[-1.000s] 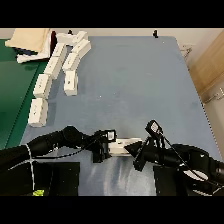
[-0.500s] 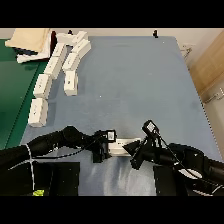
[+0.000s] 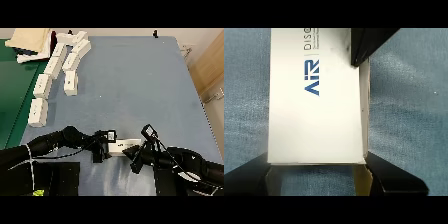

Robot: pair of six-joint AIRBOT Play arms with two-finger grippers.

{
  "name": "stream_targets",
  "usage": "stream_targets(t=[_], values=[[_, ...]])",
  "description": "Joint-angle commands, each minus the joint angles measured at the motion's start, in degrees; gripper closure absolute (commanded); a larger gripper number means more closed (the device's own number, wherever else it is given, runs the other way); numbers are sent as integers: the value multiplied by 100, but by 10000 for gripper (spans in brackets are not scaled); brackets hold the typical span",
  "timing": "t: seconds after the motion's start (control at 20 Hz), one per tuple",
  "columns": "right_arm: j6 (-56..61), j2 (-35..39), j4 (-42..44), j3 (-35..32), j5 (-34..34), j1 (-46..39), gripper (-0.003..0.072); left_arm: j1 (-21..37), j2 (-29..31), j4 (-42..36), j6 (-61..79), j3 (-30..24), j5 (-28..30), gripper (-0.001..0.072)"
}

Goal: Fold the box.

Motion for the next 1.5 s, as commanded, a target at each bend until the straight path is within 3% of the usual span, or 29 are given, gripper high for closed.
stream_targets(t=[0.0, 0.6, 1.45], values=[[13, -7, 11, -103, 35, 20, 686, 7, 2, -4, -2, 0, 2, 269], [15, -245, -74, -186, -50, -4, 686, 7, 2, -4, -2, 0, 2, 268], [13, -15, -76, 111, -216, -9, 685, 7, 4, -4, -2, 0, 2, 268]])
